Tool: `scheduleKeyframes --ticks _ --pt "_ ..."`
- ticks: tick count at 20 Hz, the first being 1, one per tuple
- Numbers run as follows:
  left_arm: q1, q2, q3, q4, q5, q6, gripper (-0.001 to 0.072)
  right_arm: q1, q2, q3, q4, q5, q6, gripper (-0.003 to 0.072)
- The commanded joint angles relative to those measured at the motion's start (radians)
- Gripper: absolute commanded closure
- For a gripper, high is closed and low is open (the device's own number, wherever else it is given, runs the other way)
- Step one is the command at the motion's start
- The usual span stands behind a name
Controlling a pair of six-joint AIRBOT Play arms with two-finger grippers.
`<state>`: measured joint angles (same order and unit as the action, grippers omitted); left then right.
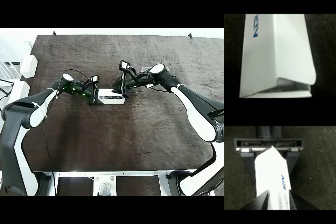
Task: Fold the box and place the chain.
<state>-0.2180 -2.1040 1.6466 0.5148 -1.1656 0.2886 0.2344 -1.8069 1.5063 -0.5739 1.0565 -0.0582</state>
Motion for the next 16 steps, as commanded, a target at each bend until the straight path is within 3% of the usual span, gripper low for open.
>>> scheduleKeyframes --ticks 1,2,9,16 --pt "0.0 0.0 0.0 0.001 -0.002 0.0 0.0333 0.001 -0.002 -0.002 -0.011 -0.002 0.001 0.0406" --pt "0.0 0.0 0.0 0.0 -0.002 0.0 0.0333 0.001 -0.002 -0.005 -0.014 -0.002 0.001 0.0434" --pt "0.0 0.0 0.0 0.0 -0.001 0.0 0.0333 0.001 -0.003 -0.053 -0.013 -0.039 0.001 0.0434" --pt "0.0 0.0 0.0 0.0 -0.001 0.0 0.0333 0.001 -0.003 -0.092 -0.013 0.003 0.001 0.0434"
